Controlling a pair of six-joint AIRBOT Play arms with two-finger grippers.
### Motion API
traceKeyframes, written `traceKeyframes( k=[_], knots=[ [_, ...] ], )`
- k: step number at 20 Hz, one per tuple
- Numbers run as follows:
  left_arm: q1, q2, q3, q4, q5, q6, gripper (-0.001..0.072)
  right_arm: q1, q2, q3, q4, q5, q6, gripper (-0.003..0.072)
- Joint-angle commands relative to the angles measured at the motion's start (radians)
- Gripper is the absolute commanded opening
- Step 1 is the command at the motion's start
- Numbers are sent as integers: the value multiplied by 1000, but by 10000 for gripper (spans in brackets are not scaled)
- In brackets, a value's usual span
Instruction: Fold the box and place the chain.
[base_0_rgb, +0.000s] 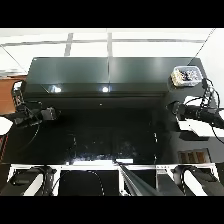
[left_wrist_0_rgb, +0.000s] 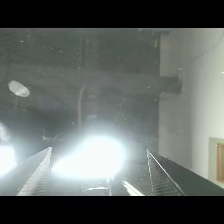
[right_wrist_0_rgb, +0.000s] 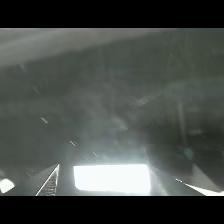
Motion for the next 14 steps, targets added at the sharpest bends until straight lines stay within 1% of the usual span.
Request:
traceKeyframes(
  k=[1, 3, 4, 5, 6, 7, 9, 10, 12, 14],
  knots=[
    [-16, -71, -4, -8, 35, 67, 685, 1, -1, 0, 35, -27, 0, 617],
    [-25, -100, -4, -10, 41, 67, 685, -11, -2, 12, -53, -66, 10, 617],
    [-27, -110, -4, -11, 45, 67, 685, -33, -6, 33, -130, -97, 41, 617],
    [-27, -117, -2, -11, 47, 68, 685, -64, -15, 60, -247, -148, 96, 615],
    [-26, -120, 2, -10, 43, 92, 685, -100, -30, 96, -372, -172, 143, 615],
    [-26, -120, 5, -10, 38, 124, 685, -154, -59, 148, -521, -168, 219, 615],
    [-26, -120, 5, -10, 38, 134, 685, -284, -146, 272, -752, -97, 325, 615],
    [-26, -120, 5, -10, 39, 134, 685, -348, -196, 333, -809, -42, 327, 615],
    [-26, -120, 5, -10, 39, 134, 685, -457, -309, 449, -858, 80, 299, 617],
    [-26, -120, 5, -10, 41, 134, 685, -517, -431, 541, -853, 218, 182, 617]
  ],
)
